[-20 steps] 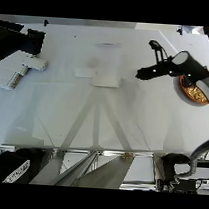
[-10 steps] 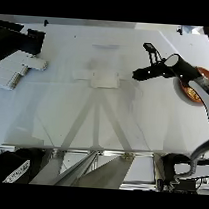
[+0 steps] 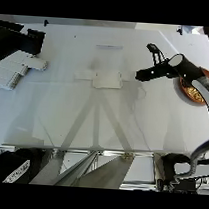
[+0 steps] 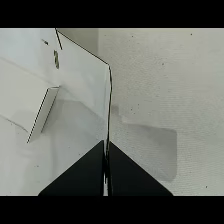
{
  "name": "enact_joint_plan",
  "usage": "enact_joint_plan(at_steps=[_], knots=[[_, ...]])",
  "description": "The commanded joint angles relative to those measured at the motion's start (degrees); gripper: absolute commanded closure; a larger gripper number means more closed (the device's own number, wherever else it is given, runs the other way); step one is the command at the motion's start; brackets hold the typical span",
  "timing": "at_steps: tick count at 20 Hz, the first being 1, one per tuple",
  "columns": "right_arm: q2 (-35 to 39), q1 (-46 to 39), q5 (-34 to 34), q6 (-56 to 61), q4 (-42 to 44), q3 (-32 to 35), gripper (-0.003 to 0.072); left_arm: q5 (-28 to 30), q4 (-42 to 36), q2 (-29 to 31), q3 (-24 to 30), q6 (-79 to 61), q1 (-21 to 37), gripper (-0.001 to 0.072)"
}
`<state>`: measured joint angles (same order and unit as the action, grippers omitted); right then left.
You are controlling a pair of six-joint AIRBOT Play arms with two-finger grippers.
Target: Fold the box and place the chain.
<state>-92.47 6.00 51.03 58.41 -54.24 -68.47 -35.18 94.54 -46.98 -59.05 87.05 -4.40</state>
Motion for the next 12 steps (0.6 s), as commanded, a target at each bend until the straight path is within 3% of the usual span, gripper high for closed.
enact_joint_plan(at_steps=[1, 12], knots=[[0.0, 0.0, 0.1, 0.0, 0.0, 0.0, 0.0676, 0.0, 0.0, 0.0, 0.0, 0.0, 0.0, 0.0013], [0.0, 0.0, 0.1, 0.0, 0.0, 0.0, 0.0676, 2.0, -2.4, 0.0, 0.0, 1.6, 0.0, 0.0014]])
